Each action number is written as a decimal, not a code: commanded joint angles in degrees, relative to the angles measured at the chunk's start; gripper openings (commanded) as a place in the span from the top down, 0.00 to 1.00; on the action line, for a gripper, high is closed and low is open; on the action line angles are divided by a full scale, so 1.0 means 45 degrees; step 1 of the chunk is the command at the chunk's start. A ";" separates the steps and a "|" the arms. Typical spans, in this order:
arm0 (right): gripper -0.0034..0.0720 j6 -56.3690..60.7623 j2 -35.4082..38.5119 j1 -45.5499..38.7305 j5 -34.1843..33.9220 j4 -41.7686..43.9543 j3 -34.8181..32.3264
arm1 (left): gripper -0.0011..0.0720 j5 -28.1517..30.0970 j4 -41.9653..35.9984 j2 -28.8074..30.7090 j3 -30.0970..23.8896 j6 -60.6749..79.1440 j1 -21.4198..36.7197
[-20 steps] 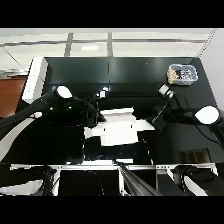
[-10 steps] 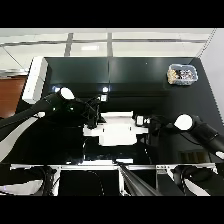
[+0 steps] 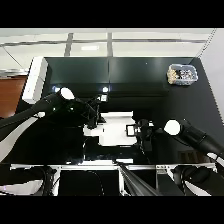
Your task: Fold the box and place the chain.
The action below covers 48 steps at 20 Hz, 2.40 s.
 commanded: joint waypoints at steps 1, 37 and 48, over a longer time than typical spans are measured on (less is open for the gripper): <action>0.02 0.0112 -0.0146 0.0393 -0.1001 0.0393 -0.0005 | 0.95 0.0000 -0.0005 -0.0010 -0.0005 0.0005 -0.0005; 0.02 -0.4813 -0.1229 -0.2463 0.0311 0.5081 0.0738 | 0.95 0.0049 0.0578 0.0078 0.0325 0.0287 -0.0646; 0.02 -0.5207 -0.2317 -0.2676 0.0058 0.4575 0.0738 | 0.95 -0.0049 0.0578 0.0078 0.0321 0.0282 -0.0646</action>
